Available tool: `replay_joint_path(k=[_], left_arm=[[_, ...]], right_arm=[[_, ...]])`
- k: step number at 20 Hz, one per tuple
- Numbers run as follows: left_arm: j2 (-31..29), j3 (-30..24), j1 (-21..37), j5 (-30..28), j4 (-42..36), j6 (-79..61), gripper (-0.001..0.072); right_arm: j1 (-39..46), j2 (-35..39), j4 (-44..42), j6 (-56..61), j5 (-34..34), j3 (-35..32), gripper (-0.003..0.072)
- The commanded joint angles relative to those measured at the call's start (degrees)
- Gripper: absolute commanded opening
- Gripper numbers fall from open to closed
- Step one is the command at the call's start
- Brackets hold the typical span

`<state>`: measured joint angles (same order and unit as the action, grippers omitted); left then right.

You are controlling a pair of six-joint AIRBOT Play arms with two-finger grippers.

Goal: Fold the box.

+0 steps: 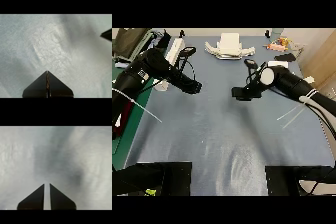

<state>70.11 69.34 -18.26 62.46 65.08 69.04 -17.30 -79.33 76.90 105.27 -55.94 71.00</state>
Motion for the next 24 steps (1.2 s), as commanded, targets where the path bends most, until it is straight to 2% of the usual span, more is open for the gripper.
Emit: replay_joint_path(k=[1,2,6,9,12,16,18,20,24], left_arm=[[0.0,0.0,0.0,-2.0,0.0,0.0,0.0015],[0.0,0.0,0.0,-3.1,-0.2,0.0,0.0015],[0.0,0.0,0.0,-4.5,-1.1,0.0,0.0015],[0.0,0.0,0.0,-5.9,-1.5,0.0,0.0015],[0.0,0.0,0.0,-7.6,-2.1,0.0,0.0015],[0.0,0.0,0.1,-9.6,-1.9,0.0,0.0015],[0.0,0.0,0.0,-9.8,-1.9,0.0,0.0015],[0.0,0.0,0.1,-9.8,-1.9,0.0,0.0015],[0.0,0.0,0.0,-9.8,-1.9,0.0,0.0015]], right_arm=[[10.2,-0.7,5.6,0.3,-7.5,6.3,0.0335],[16.2,-1.5,5.6,-3.0,-9.7,9.5,0.0392],[38.8,-10.2,5.1,-10.5,-10.1,22.2,0.0392],[49.4,-20.9,0.4,-14.0,-9.9,32.3,0.0392],[53.4,-28.0,-1.2,-15.5,-6.4,37.7,0.0392],[54.8,-35.7,1.8,-15.8,-6.1,44.7,0.0391],[55.1,-37.8,4.7,-15.3,-5.5,45.5,0.0391],[55.5,-39.3,3.9,-15.4,-5.0,45.5,0.0391],[55.5,-40.9,-4.9,-22.5,-5.6,45.5,0.0336]])
